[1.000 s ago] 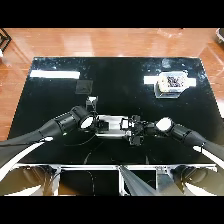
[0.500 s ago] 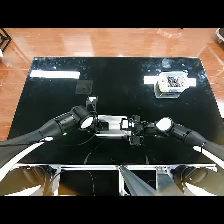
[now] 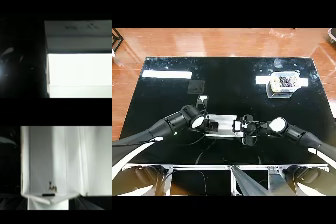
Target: Fold the box and place the chain.
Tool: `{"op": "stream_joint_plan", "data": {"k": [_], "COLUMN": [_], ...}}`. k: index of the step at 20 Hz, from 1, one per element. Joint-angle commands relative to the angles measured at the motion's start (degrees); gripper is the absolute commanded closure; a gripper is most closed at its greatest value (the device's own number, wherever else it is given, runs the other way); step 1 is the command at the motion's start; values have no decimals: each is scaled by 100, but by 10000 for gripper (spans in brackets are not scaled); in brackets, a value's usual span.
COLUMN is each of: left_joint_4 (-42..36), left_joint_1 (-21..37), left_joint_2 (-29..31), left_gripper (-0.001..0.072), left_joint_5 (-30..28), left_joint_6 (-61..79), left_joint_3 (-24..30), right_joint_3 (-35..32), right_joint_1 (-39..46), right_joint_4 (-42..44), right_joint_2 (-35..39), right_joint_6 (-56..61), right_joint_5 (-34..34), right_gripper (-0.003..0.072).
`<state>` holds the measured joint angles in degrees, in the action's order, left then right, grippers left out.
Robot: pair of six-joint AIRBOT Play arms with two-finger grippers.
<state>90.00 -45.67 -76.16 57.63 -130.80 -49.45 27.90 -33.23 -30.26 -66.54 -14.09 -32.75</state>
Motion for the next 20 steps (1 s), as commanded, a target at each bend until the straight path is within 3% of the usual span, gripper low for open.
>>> {"op": "stream_joint_plan", "data": {"k": [1,9,10,11,14,15,20], "left_joint_4": [166,186,170,118,-35,-48,-52], "left_joint_1": [52,57,57,57,57,57,57], "left_joint_2": [68,20,20,20,20,20,20], "left_gripper": [679,679,679,679,679,679,679], "left_joint_5": [247,66,63,35,-136,-173,-186], "left_joint_6": [94,153,153,153,153,155,155], "left_joint_3": [-2,195,236,264,284,284,284], "right_joint_3": [4,4,4,4,4,4,4], "right_joint_1": [-9,-11,-9,-9,-11,-11,-11], "right_joint_4": [-225,-22,-22,-22,122,275,514], "right_joint_2": [127,125,125,125,109,109,109], "right_joint_6": [44,39,42,44,44,44,39], "right_joint_5": [-105,-208,-223,-260,-332,-328,-328], "right_gripper": [-16,-13,105,154,159,287,316]}}
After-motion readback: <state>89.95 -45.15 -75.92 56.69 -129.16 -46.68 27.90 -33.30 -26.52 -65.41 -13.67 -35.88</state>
